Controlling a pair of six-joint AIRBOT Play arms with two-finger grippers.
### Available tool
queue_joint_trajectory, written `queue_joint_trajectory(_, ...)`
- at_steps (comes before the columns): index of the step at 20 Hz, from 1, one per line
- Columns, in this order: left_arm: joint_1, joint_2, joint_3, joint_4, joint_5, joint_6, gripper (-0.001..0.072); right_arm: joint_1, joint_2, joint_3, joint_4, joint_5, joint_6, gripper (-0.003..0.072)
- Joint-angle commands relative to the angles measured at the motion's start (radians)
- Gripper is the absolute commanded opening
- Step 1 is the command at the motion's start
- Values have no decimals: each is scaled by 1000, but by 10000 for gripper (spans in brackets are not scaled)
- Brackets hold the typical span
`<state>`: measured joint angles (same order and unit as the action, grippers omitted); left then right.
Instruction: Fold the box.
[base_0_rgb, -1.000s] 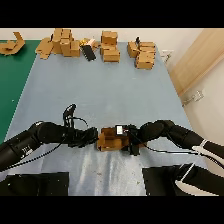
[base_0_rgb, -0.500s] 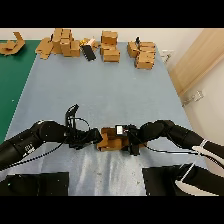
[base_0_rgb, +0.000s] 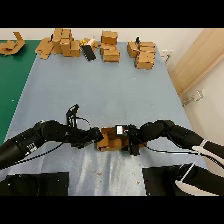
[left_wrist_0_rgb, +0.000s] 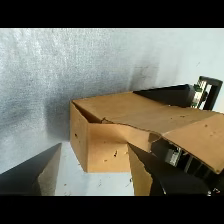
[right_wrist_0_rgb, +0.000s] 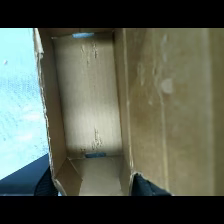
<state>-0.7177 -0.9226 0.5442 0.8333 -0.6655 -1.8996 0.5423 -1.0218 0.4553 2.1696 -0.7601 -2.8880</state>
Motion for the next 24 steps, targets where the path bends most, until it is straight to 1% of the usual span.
queue_joint_trajectory(1,0,-8,1,1,19,3,635,0,0,0,0,0,0,513)
queue_joint_trajectory(3,-14,-27,9,2,-2,0,634,0,-1,0,0,0,0,513)
queue_joint_trajectory(6,-61,-81,50,36,-37,-22,634,0,-1,0,0,0,0,513)
queue_joint_trajectory(7,-75,-101,68,69,-41,-64,634,0,-1,0,0,0,0,513)
queue_joint_trajectory(9,-103,-147,103,188,-65,-189,634,0,-1,0,0,0,0,513)
queue_joint_trajectory(11,-127,-186,144,313,-109,-303,634,0,-1,0,0,0,0,513)
queue_joint_trajectory(13,-146,-220,195,388,-154,-365,632,0,-1,0,0,0,0,513)
queue_joint_trajectory(14,-161,-238,225,421,-170,-376,587,0,-1,0,0,0,0,513)
queue_joint_trajectory(15,-178,-257,256,447,-181,-377,586,0,-1,0,0,0,0,513)
queue_joint_trajectory(18,-214,-317,328,504,-214,-407,586,0,-1,0,0,0,0,513)
queue_joint_trajectory(24,-263,-391,397,532,-263,-450,586,0,-1,0,0,0,0,513)
